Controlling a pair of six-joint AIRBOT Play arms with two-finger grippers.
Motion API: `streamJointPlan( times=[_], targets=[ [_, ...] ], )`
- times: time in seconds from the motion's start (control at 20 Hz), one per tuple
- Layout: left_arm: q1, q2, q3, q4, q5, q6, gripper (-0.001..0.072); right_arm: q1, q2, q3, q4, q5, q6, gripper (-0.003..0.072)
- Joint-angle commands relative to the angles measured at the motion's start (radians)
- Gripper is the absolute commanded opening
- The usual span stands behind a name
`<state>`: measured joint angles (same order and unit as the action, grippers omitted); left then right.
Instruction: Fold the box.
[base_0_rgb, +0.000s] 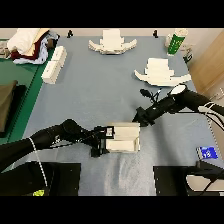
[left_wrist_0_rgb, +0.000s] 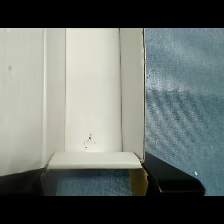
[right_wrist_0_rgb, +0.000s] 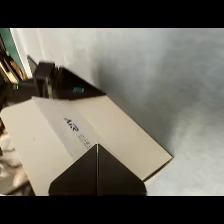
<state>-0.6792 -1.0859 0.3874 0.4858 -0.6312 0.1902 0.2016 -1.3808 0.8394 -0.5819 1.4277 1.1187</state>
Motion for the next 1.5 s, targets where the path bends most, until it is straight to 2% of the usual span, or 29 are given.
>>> streamJointPlan(
  times=[0.0,0.1,0.2,0.35,0.45,0.6,0.75,0.8,0.85,0.9,0.95,1.05,1.25,1.45],
  targets=[
    [0.000,0.001,0.000,0.000,0.001,0.000,0.0514,0.107,0.083,-0.020,-0.123,-0.024,-0.096,0.0002],
    [0.000,0.001,0.000,0.000,0.001,0.000,0.0514,0.195,0.182,-0.066,-0.223,-0.162,-0.101,0.0001],
    [0.000,0.001,0.000,0.000,0.000,0.000,0.0514,0.293,0.298,-0.139,-0.298,-0.364,-0.137,0.0002],
    [0.000,0.001,0.000,0.000,0.000,0.000,0.0514,0.420,0.460,-0.244,-0.336,-0.629,-0.170,0.0002],
    [0.000,0.001,0.000,0.000,0.000,0.000,0.0514,0.508,0.534,-0.319,-0.371,-0.773,-0.170,0.0002],
    [0.000,0.001,0.000,0.000,0.000,0.000,0.0514,0.645,0.602,-0.390,-0.476,-0.921,-0.169,0.0002],
    [0.000,0.001,0.000,0.000,0.000,0.000,0.0514,0.730,0.616,-0.393,-0.575,-0.958,-0.169,0.0003],
    [0.000,0.001,0.000,0.000,0.000,0.000,0.0514,0.742,0.610,-0.393,-0.583,-0.958,-0.170,0.0075],
    [0.000,0.001,0.000,0.000,0.000,0.000,0.0514,0.748,0.603,-0.393,-0.591,-0.954,-0.188,0.0219],
    [0.000,0.001,0.000,0.000,0.000,0.000,0.0515,0.755,0.599,-0.392,-0.593,-0.946,-0.230,0.0309],
    [0.000,0.001,0.000,0.000,0.000,0.000,0.0514,0.759,0.597,-0.392,-0.590,-0.944,-0.266,0.0336],
    [0.000,0.001,0.000,0.000,0.000,0.000,0.0514,0.763,0.598,-0.390,-0.589,-0.930,-0.340,0.0518],
    [0.000,0.001,0.000,0.000,0.000,0.000,0.0514,0.767,0.598,-0.377,-0.578,-0.822,-0.391,0.0534],
    [0.000,0.001,0.000,0.000,0.000,0.000,0.0514,0.767,0.582,-0.377,-0.555,-0.816,-0.505,0.0534]
  ],
)
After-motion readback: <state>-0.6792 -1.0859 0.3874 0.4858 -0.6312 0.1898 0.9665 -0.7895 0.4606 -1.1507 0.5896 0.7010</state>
